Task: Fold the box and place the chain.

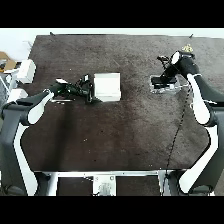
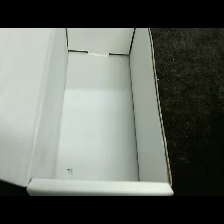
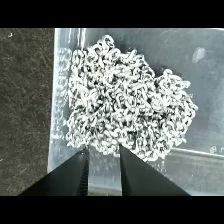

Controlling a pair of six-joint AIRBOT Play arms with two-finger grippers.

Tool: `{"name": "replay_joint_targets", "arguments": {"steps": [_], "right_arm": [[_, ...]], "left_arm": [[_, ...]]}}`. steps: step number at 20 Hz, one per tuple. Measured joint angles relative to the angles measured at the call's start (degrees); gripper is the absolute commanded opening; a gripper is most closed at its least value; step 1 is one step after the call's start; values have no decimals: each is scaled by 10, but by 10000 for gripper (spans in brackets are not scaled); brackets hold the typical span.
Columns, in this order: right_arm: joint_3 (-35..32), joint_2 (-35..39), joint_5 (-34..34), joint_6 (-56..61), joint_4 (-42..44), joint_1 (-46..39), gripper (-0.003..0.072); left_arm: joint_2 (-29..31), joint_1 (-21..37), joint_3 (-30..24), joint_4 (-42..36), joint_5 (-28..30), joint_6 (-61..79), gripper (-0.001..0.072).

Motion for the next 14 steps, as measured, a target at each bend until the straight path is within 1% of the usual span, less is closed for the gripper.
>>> {"name": "replay_joint_targets", "arguments": {"steps": [2,3,7,8,9,14], "right_arm": [[0,-7,1,0,-2,0,114],[0,-10,1,0,-2,0,25],[0,-8,-4,0,-2,0,17],[1,-3,-5,0,-2,0,2],[1,2,-8,0,-2,0,2],[0,61,-10,0,-2,0,1]], "left_arm": [[0,0,0,0,0,0,275],[0,0,0,0,0,0,275],[0,0,0,0,0,0,275],[0,0,0,0,0,0,275],[0,0,0,0,0,0,275],[0,0,0,0,0,0,275]]}}
